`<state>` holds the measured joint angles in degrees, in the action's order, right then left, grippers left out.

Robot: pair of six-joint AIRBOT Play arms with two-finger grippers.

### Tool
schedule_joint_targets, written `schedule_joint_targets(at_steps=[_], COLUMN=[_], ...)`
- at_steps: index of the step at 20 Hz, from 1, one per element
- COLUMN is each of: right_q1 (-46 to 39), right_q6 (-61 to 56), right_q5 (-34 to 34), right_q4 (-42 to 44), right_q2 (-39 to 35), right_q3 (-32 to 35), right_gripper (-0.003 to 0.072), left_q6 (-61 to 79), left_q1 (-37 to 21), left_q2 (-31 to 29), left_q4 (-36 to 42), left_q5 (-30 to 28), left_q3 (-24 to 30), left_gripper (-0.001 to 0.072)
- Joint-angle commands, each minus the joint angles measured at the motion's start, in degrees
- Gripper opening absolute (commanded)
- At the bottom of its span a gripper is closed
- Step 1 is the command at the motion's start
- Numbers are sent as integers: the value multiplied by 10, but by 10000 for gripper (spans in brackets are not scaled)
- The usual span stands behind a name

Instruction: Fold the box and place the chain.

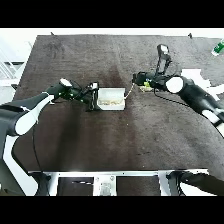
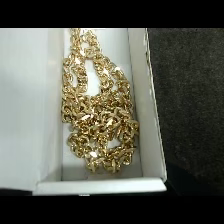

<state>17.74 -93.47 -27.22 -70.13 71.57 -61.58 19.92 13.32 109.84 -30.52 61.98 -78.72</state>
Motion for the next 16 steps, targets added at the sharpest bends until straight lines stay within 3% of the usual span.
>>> schedule_joint_targets(at_steps=[1, 4, 8, 16], right_q1=[50, 107, 185, 200], right_q6=[12, 5, -24, -56], right_q5=[-43, -44, -19, 42], right_q4=[-10, -9, -9, -8], right_q2=[-104, -137, -129, -35], right_q3=[6, 6, 13, 25], right_gripper=[12, 12, 11, 11], left_q6=[0, 0, 0, 0], left_q1=[0, 0, 0, 0], left_q2=[0, 0, 0, 0], left_q4=[0, 0, 0, 0], left_q5=[0, 0, 0, 0], left_q3=[0, 0, 0, 0], left_gripper=[616, 616, 616, 617])
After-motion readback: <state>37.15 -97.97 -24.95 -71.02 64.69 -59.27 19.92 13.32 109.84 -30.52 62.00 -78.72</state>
